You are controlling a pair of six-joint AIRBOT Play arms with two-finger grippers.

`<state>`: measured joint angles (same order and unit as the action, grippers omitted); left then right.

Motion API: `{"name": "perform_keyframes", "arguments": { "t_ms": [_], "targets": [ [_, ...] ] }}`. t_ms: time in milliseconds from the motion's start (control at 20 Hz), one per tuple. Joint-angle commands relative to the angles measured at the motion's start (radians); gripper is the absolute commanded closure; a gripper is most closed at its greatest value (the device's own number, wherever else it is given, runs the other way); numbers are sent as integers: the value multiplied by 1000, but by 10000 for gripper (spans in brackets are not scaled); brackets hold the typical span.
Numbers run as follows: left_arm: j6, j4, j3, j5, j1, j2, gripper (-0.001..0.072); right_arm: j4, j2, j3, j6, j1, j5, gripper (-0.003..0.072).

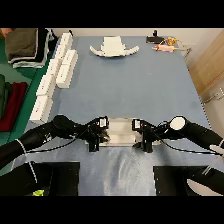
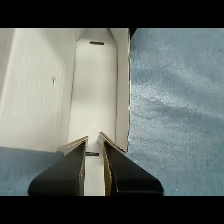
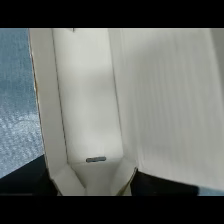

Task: Fold the box.

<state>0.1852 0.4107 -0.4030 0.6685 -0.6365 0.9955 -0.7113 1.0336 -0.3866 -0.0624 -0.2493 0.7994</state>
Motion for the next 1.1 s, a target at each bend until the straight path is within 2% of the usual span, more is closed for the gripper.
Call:
{"name": "perform_keyframes", "arguments": {
  "t_ms": [0,50,100,250,350,550,650,700,750,800,900,1050],
  "targets": [
    [9,-45,-1,-7,-6,21,406,1,0,-1,1,0,0,174],
    [8,-73,-1,-6,-6,23,165,1,0,-1,1,0,0,175],
    [8,-105,-1,-7,-6,23,143,1,0,-1,1,0,0,174],
    [8,-120,0,-5,-6,29,141,1,0,-1,1,0,0,174],
    [6,-119,0,-4,-6,37,46,1,0,-1,1,0,0,174],
    [6,-117,0,-5,-6,41,48,1,0,-1,1,0,0,175],
    [-3,-90,0,-5,-5,37,76,1,0,-1,1,0,0,174],
    [-48,-64,0,-8,-4,29,208,1,0,-1,1,0,0,175],
    [-124,-4,-1,-7,-4,14,589,1,0,-1,1,0,0,175],
    [-180,74,-1,-5,-4,-6,693,1,0,-1,1,0,0,175],
    [-390,201,-1,8,-4,-64,693,1,0,-1,1,0,0,175],
    [-751,352,-1,74,-4,-204,693,1,0,-1,1,0,0,174]
  ]
}}
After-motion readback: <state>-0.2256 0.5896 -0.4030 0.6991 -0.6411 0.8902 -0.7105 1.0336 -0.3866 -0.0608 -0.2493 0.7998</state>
